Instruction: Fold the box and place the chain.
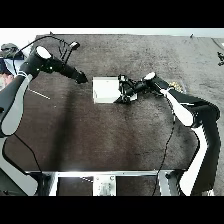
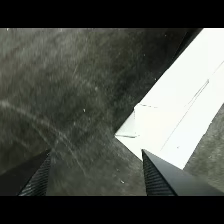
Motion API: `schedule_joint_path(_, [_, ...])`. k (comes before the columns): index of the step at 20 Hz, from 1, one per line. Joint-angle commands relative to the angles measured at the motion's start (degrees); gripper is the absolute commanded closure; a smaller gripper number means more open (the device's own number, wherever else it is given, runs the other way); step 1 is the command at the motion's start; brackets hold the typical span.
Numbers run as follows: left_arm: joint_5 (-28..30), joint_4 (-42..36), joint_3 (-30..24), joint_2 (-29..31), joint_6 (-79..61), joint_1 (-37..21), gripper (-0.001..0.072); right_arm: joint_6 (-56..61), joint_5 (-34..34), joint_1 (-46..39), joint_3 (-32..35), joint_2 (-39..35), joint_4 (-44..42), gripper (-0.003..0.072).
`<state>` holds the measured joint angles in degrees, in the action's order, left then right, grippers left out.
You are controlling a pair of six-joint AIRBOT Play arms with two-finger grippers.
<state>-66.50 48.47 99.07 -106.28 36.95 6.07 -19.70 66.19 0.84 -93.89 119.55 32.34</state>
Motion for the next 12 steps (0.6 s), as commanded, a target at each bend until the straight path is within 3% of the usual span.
schedule_joint_path(1, [-2.5,-14.1,-2.8,-1.7,-19.5,-3.0,0.0104,0.0,0.0,0.0,0.0,0.0,0.0,0.0315])
schedule_joint_path(3, [-4.0,-19.2,-4.2,-4.0,-29.2,-5.1,0.0103,0.0,0.0,0.0,0.0,0.0,0.0,0.0314])
schedule_joint_path(5, [-6.7,-18.7,-4.3,-6.5,-36.1,-5.4,0.0101,0.0,0.0,0.0,0.0,0.0,0.0,0.0315])
schedule_joint_path(6, [-8.6,-18.7,-4.3,-7.7,-39.9,-5.0,0.0075,0.0,0.0,0.0,0.0,0.0,0.0,0.0315])
schedule_joint_path(7, [-10.1,-18.6,-4.3,-9.0,-44.0,-4.4,-0.001,0.0,0.0,0.0,0.0,0.0,0.0,0.0315])
schedule_joint_path(12, [-11.1,-20.0,-5.1,-12.8,-56.2,-3.2,-0.0011,0.0,0.0,0.0,0.0,0.0,0.0,0.0315])
